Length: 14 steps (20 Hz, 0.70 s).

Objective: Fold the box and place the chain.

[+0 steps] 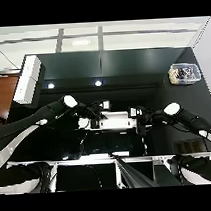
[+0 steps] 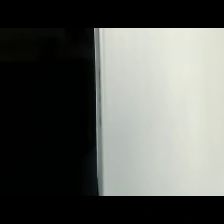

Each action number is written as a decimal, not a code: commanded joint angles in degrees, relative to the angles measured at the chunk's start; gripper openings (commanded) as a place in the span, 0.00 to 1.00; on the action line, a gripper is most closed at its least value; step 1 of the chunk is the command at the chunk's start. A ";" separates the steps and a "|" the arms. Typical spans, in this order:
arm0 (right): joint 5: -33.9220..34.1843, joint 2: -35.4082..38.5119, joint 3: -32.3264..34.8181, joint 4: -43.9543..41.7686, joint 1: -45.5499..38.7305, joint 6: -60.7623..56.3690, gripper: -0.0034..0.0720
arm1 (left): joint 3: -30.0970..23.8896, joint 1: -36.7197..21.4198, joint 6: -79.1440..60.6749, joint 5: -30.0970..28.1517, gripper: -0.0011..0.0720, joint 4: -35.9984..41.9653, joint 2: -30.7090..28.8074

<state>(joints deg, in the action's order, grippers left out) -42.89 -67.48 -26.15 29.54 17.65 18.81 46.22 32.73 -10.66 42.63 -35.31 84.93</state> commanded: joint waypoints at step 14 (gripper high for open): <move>2.10 -0.17 -0.02 2.25 0.35 -2.78 0.98 | 0.02 0.07 -0.04 -0.02 0.05 0.00 -0.02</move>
<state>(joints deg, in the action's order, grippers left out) -41.65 -67.59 -26.15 31.70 17.72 16.51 46.22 32.77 -10.68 42.61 -35.31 84.93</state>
